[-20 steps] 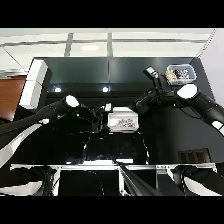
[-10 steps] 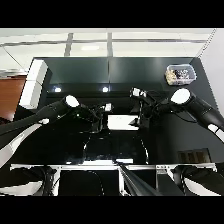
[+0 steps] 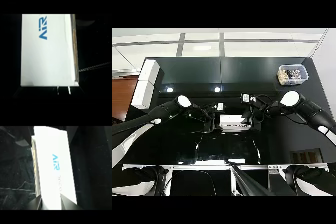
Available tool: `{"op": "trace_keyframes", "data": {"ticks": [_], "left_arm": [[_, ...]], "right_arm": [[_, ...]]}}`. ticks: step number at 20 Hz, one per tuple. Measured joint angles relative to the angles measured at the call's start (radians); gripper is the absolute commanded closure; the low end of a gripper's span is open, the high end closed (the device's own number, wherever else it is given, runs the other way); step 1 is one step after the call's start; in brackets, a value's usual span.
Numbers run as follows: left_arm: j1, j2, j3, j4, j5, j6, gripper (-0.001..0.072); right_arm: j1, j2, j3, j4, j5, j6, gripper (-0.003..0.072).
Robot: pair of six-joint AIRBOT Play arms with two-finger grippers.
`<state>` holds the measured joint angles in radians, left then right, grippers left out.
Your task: Fold the box and place the chain.
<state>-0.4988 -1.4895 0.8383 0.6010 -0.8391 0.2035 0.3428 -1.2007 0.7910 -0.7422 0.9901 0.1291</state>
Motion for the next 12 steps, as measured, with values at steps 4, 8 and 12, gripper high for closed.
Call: {"op": "trace_keyframes", "data": {"ticks": [4, 8, 12], "left_arm": [[0.000, 0.000, 0.000, 0.000, 0.000, 0.003, 0.0312], [0.000, 0.000, 0.000, 0.001, 0.000, 0.003, 0.0312], [0.000, 0.000, 0.000, 0.001, 0.000, 0.003, 0.0312]], "right_arm": [[0.000, 0.000, 0.000, 0.000, 0.011, -0.004, 0.0443], [0.004, 0.000, 0.000, -0.003, 0.018, -0.005, 0.0391], [0.019, 0.000, -0.001, -0.026, 0.023, 0.002, 0.0362]]}}
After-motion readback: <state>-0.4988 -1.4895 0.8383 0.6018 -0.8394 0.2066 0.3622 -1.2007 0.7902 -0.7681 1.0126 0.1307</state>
